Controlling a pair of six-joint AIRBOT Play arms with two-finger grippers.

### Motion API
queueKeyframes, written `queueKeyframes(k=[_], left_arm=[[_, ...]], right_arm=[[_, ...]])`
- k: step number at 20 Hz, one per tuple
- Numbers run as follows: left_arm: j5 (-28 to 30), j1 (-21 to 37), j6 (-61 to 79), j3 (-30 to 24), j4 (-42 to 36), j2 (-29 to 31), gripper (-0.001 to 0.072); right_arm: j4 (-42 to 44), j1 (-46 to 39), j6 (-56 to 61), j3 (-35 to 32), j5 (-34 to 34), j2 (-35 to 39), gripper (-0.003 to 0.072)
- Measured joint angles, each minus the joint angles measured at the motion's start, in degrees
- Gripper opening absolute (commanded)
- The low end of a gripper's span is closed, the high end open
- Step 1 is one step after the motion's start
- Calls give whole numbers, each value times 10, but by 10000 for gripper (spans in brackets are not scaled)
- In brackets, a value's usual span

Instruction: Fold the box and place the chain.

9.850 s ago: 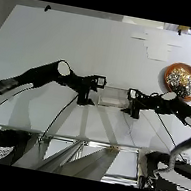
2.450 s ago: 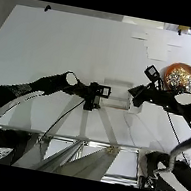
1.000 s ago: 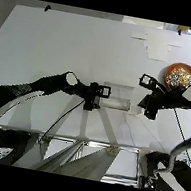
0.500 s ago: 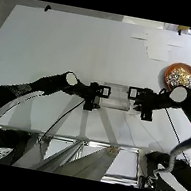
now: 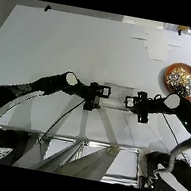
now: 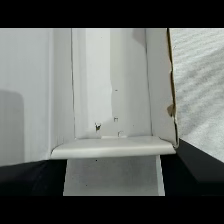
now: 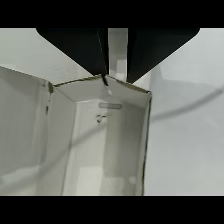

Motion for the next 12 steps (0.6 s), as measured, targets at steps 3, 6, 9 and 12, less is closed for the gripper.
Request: queueKeyframes(k=[3, 6, 9, 12], left_arm=[[0, 0, 0, 0, 0, 0, 62], [0, 0, 0, 0, 0, 0, 62], [0, 0, 0, 0, 0, 0, 62], [0, 0, 0, 0, 0, 0, 62]], right_arm=[[12, -22, -2, -4, -10, 0, 110], [21, -37, -9, -5, -3, 0, 111], [56, -43, -30, -6, 8, -2, 111], [88, -46, -42, -7, 12, -11, 111]])
